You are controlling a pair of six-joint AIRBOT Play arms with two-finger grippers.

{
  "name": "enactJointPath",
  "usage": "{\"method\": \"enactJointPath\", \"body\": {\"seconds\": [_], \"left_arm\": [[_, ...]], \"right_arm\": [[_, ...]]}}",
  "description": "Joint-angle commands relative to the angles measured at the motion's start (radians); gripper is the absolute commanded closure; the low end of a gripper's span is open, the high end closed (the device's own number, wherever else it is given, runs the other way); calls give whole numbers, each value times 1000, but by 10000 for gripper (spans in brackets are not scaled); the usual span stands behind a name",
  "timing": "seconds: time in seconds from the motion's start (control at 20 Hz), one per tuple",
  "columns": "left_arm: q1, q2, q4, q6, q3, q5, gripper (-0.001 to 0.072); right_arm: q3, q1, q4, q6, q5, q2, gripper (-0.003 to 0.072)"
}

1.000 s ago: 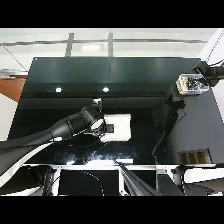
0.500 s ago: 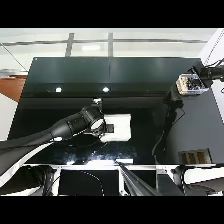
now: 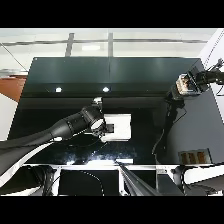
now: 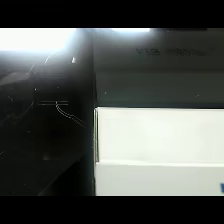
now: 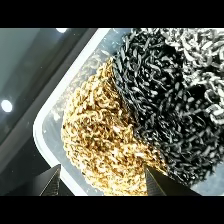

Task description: Fold the box and place the chain.

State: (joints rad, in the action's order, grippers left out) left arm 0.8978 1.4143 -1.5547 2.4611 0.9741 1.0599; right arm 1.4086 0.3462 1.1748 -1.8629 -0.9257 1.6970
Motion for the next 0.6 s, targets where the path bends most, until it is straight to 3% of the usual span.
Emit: {"method": "enactJointPath", "body": {"seconds": [0.0,0.25,0.3,0.4,0.5,0.55], "left_arm": [[0,0,0,0,0,-5,681],[0,0,0,0,0,-5,681],[0,0,0,0,0,-4,681],[0,0,4,0,0,-5,681],[0,0,8,0,0,-4,682],[0,0,16,0,0,-4,681]], "right_arm": [[0,-4,5,-15,-1,25,117],[0,-23,0,-16,16,63,118],[0,-26,1,-15,17,68,148],[0,-26,1,-14,25,69,457],[0,-21,1,17,21,67,643],[1,-19,1,31,18,63,645]]}}
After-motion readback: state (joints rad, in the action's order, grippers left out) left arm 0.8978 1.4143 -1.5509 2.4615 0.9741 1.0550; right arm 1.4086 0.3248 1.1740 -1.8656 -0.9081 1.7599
